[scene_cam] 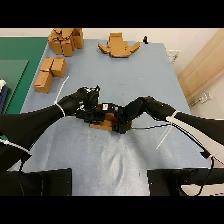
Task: Fold the box.
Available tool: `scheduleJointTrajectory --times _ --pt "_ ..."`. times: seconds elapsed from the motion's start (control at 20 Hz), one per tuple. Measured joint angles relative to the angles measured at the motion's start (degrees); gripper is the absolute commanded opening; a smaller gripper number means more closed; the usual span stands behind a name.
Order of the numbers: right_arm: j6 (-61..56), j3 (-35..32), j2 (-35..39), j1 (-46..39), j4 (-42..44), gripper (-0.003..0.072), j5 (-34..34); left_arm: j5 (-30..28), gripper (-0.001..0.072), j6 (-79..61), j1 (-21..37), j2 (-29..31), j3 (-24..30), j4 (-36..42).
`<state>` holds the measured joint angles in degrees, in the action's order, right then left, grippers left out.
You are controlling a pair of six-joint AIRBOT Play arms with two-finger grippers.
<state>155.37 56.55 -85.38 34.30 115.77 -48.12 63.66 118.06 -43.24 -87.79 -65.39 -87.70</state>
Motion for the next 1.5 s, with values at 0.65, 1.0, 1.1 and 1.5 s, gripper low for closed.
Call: scheduleJointTrajectory --times 0.65,1.0,1.1,1.5 --pt "-0.02 0.02 0.0 0.0 0.11 0.0508 -0.17 2.32 0.0038 1.16 -0.02 0.02 -0.33 -1.33" --pt "-0.17 0.04 0.0 0.0 0.11 0.0508 -0.35 2.08 0.0035 -1.07 0.0 0.79 -1.64 0.55" --pt "-0.13 0.04 0.0 -0.02 0.09 0.0508 -0.46 2.4 0.0035 -0.79 0.0 0.83 -1.84 0.5" --pt "-0.2 0.07 0.0 0.0 0.11 0.0508 -0.46 3.54 0.0036 1.14 -0.66 0.0 -2.05 -1.92"
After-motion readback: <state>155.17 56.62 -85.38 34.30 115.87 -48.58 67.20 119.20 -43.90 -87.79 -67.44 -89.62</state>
